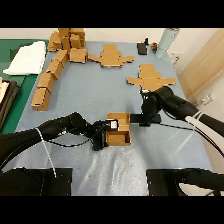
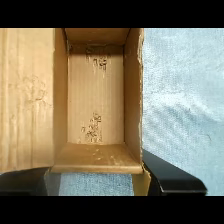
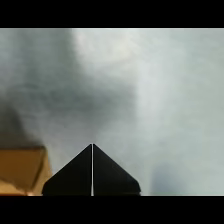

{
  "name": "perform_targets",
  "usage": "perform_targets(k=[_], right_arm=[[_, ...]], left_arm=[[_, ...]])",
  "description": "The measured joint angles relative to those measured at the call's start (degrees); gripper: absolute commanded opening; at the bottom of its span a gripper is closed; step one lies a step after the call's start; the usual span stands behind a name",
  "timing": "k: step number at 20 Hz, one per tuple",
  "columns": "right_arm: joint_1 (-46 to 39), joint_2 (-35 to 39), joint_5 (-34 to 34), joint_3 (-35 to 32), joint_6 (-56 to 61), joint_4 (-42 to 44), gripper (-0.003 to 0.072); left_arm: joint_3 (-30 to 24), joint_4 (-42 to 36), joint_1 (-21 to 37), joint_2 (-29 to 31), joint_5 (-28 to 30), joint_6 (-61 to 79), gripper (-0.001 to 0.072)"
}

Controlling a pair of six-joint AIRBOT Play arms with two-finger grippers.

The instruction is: Fold the box.

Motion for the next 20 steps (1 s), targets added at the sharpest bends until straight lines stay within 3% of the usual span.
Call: perform_targets(k=[4,6,9,14,20], right_arm=[[-10.8,-7.6,5.0,0.3,-24.9,29.2,0.0003],[-13.7,-9.8,3.3,0.5,-36.8,41.3,0.0003],[-15.0,-11.0,-2.6,0.6,-48.3,50.8,0.0003],[-10.9,-8.7,-7.8,-1.0,-56.5,54.3,0.0004],[-0.5,-3.7,-0.1,-4.6,-57.7,49.6,0.0004]], left_arm=[[0.0,0.0,0.0,0.0,0.0,0.0,0.0467],[0.0,0.0,0.0,0.0,0.0,0.0,0.0467],[0.0,0.0,0.0,0.0,0.0,0.0,0.0467],[0.0,0.0,0.0,0.0,0.0,0.0,0.0467],[-0.1,1.3,0.1,0.0,-0.6,1.0,0.0467]])
